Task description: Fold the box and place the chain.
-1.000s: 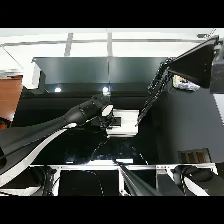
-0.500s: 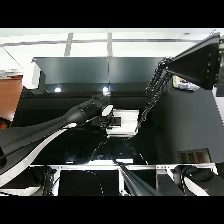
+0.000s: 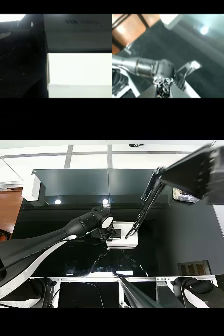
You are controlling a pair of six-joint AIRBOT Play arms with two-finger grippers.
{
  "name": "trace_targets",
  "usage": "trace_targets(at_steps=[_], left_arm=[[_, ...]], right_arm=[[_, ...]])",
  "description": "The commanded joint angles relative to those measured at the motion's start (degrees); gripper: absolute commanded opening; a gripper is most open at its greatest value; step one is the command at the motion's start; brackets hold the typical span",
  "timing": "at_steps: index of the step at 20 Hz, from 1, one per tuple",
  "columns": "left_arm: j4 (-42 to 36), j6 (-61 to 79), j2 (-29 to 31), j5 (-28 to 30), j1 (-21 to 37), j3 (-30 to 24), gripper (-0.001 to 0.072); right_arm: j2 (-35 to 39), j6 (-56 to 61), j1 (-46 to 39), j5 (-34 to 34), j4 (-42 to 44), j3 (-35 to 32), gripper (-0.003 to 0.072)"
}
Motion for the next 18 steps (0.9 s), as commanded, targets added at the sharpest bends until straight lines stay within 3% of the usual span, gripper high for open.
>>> trace_targets(at_steps=[1,9,14,15,17,18], left_arm=[[0.0,0.0,0.0,0.0,0.0,0.1,0.0025],[0.0,0.0,0.0,0.1,0.0,0.1,0.0025],[0.1,0.0,0.0,0.1,0.0,0.1,0.0025],[0.0,0.0,0.0,0.1,0.0,0.1,0.0025],[0.0,0.0,0.0,0.1,0.0,0.1,0.0025],[0.0,0.0,0.0,0.1,0.0,0.1,0.0025]], right_arm=[[0.0,0.0,0.1,-0.9,0.5,-9.8,0.0011],[-1.0,1.8,4.1,-23.4,0.9,-40.9,0.0012],[-2.2,4.2,6.3,-29.1,0.8,-50.1,0.0014],[-2.2,4.2,6.3,-29.1,0.8,-50.2,0.0030],[-2.2,4.1,6.2,-29.5,0.8,-50.2,0.0272],[-2.2,4.0,6.2,-29.8,0.8,-50.2,0.0273]])
